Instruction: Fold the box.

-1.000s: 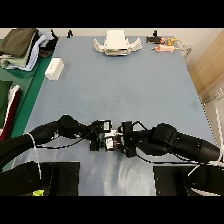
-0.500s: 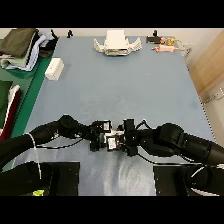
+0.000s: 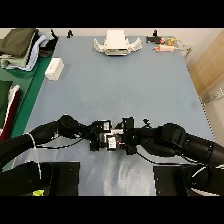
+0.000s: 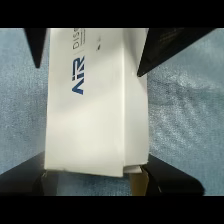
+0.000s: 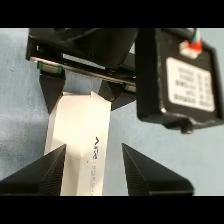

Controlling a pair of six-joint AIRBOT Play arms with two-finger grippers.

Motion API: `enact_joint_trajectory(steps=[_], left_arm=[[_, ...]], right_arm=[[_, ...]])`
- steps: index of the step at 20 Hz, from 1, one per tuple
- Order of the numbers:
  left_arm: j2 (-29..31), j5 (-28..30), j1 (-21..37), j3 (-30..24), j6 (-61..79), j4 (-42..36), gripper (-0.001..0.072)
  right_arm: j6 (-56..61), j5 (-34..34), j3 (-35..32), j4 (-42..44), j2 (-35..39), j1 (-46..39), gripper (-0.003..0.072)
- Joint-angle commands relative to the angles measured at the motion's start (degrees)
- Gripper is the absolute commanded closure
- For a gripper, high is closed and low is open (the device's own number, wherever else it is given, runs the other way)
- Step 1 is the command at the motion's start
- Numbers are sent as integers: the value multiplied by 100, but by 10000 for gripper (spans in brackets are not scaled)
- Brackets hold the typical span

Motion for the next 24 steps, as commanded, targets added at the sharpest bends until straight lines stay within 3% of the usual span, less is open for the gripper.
enact_joint_trajectory(steps=[1, 4, 5, 6, 10, 12, 16, 17, 18, 23, 24], left_arm=[[-2, -4, -2, 4, 0, 2, 238], [-2, -4, -2, 2, 0, 0, 238], [-2, -4, -2, 4, 0, 2, 238], [-2, -4, -2, 4, 2, 0, 238], [-2, -4, -2, 4, 0, 2, 238], [-2, -4, -2, 4, 2, 2, 238], [-2, -4, -2, 4, 0, 2, 238], [-2, -4, -2, 2, 2, 2, 238], [-2, -4, -2, 2, 0, 2, 238], [-2, -4, -2, 4, 0, 2, 238], [-2, -4, -2, 4, 0, 2, 238]], right_arm=[[9, 55, 72, -109, 4, 2, 178], [7, 52, 96, -109, 0, 2, 185], [7, 39, 96, -109, -17, 2, 263], [9, 24, 94, -96, -46, 2, 288], [7, -42, 96, -33, -227, 2, 292], [7, -127, 94, 44, -267, 2, 352], [4, -295, 94, 164, -267, 4, 353], [4, -321, 94, 205, -267, 4, 386], [4, -369, 94, 254, -267, 4, 470], [4, -415, 94, 409, -269, 4, 486], [4, -426, 94, 450, -269, 4, 554]])
